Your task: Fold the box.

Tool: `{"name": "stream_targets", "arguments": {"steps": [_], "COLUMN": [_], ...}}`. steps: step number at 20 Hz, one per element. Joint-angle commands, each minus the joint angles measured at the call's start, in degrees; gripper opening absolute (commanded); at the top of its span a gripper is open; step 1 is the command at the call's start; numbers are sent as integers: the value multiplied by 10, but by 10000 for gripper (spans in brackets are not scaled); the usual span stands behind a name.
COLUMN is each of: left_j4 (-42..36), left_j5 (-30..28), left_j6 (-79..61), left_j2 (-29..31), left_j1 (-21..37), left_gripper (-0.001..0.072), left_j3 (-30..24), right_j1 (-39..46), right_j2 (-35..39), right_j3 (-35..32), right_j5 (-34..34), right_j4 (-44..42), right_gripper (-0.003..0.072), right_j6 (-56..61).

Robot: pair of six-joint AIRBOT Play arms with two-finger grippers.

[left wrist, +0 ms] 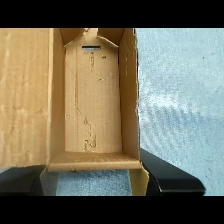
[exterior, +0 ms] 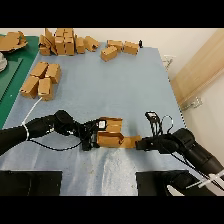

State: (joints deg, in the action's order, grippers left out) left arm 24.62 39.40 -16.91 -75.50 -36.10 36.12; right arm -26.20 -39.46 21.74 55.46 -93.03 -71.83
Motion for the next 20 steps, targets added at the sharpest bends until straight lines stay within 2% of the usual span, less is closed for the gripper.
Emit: {"name": "stream_targets", "arguments": {"steps": [1, 4, 8, 12, 16, 20], "left_j4": [0, 0, 0, 0, 0, 0], "left_j5": [0, 0, 0, 0, 0, 0], "left_j6": [0, 0, 0, 0, 0, 0], "left_j2": [0, 0, 0, 0, 0, 0], "left_j1": [0, 0, 0, 0, 0, 0], "left_gripper": [419, 419, 419, 420, 419, 420], "left_j3": [1, 1, 1, 1, 1, 1], "right_j1": [5, 5, 5, 5, 5, 5], "right_j2": [-32, -18, -16, -14, 15, -16], "right_j3": [0, 1, 1, 1, 1, -5], "right_j5": [-77, -94, -92, -69, -38, -50], "right_j4": [-112, -161, -158, -115, -46, -57], "right_gripper": [2, 3, 3, 3, 3, 3], "right_j6": [-18, -28, -28, -25, 34, 32]}}
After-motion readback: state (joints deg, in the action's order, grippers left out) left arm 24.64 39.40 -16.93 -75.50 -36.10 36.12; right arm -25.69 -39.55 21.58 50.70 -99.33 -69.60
